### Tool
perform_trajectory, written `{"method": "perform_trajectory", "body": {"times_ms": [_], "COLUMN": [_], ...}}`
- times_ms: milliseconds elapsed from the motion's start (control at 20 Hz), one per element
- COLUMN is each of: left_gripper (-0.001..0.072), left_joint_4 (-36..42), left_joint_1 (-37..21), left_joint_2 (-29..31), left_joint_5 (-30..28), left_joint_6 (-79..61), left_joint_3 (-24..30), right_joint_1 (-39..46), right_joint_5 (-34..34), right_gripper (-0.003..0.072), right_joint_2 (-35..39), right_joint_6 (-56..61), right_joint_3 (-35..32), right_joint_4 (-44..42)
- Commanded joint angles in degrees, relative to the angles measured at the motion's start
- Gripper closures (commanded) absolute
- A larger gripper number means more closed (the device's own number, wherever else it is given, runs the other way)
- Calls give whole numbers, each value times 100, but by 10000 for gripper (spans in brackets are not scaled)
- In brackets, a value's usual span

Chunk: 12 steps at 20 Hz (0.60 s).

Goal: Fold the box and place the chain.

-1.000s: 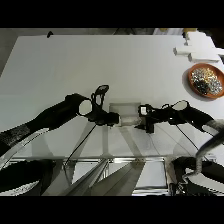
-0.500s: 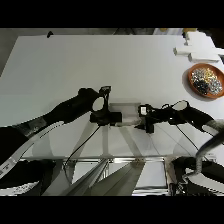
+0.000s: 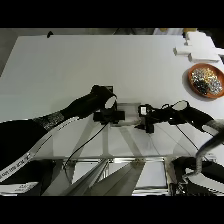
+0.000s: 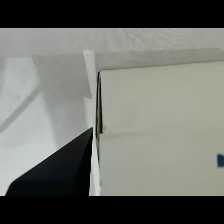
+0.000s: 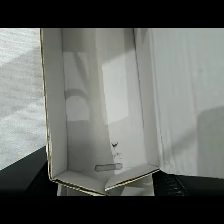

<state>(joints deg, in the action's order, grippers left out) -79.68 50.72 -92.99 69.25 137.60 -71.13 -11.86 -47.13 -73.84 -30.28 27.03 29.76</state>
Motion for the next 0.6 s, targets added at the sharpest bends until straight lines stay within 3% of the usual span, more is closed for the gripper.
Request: {"method": "perform_trajectory", "body": {"times_ms": [0, 300, 400, 550], "left_gripper": [444, 455, 592, 664], "left_joint_4": [-76, -221, -199, -247], "left_joint_1": [9, 11, 11, 61], "left_joint_2": [-76, -81, -81, -85], "left_joint_5": [-63, -63, -63, -63], "left_joint_6": [319, 435, 435, 431], "left_joint_3": [-42, -42, -42, -39], "right_joint_1": [2, 2, 2, 2], "right_joint_5": [-2, -2, -2, -2], "right_gripper": [285, 285, 285, 285], "right_joint_2": [4, 4, 4, 4], "right_joint_6": [0, 0, 0, 0], "right_joint_3": [0, 0, 0, 0], "right_joint_4": [-2, -2, -2, -2]}}
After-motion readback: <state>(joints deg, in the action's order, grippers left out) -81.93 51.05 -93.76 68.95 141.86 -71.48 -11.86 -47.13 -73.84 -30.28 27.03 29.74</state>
